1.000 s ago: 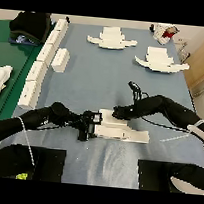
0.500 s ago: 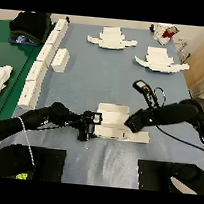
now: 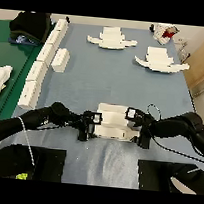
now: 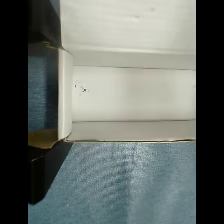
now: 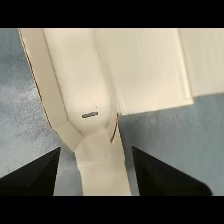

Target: Fold the box.

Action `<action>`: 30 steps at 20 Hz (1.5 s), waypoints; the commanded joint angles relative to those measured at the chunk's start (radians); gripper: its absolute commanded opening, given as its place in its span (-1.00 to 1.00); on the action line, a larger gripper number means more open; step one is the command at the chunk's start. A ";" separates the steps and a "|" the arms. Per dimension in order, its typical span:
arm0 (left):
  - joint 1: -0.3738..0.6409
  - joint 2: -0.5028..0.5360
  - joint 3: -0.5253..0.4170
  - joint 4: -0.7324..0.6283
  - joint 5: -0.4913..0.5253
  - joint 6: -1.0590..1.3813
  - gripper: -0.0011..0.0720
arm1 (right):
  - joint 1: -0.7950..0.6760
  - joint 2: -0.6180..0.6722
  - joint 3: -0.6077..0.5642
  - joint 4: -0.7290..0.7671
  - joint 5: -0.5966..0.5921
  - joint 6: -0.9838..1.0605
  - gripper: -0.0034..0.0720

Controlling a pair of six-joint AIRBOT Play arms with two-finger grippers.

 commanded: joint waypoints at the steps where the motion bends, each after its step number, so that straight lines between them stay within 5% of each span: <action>1: 0.000 0.000 0.001 0.000 0.000 0.000 0.43 | 0.000 -0.079 -0.017 0.047 0.115 -0.257 1.00; 5: 0.000 0.000 0.001 0.000 0.000 0.000 0.43 | 0.000 -0.101 -0.017 0.112 0.113 -0.314 0.44; 7: 0.000 0.000 0.001 0.000 0.000 0.000 0.43 | 0.000 -0.101 -0.017 0.113 0.093 -0.313 -0.16; 12: 0.000 0.000 0.001 0.000 0.000 0.000 0.43 | 0.000 -0.101 -0.017 0.199 0.119 -0.313 -0.73; 18: 0.000 0.000 0.001 0.000 0.000 0.000 0.43 | 0.025 -0.139 -0.017 0.277 0.171 -0.314 -0.63; 19: 0.000 0.000 0.001 0.000 0.000 0.000 0.43 | 0.031 -0.144 -0.017 0.276 0.171 -0.314 -0.34; 20: 0.000 0.000 0.001 0.000 0.000 0.000 0.43 | 0.031 -0.147 -0.017 0.277 0.171 -0.314 0.22; 22: 0.000 0.000 0.001 0.000 0.000 0.000 0.43 | 0.031 -0.150 -0.017 0.273 0.171 -0.317 0.65; 28: 0.000 0.000 0.001 0.000 0.000 0.000 0.43 | 0.031 -0.148 -0.016 0.266 0.168 -0.315 0.68; 29: 0.000 0.000 0.001 0.000 0.000 0.000 0.43 | 0.030 -0.143 -0.014 0.261 0.161 -0.290 0.60; 30: 0.000 0.000 0.001 0.000 0.000 0.000 0.43 | 0.029 -0.133 -0.006 0.236 0.142 -0.212 0.13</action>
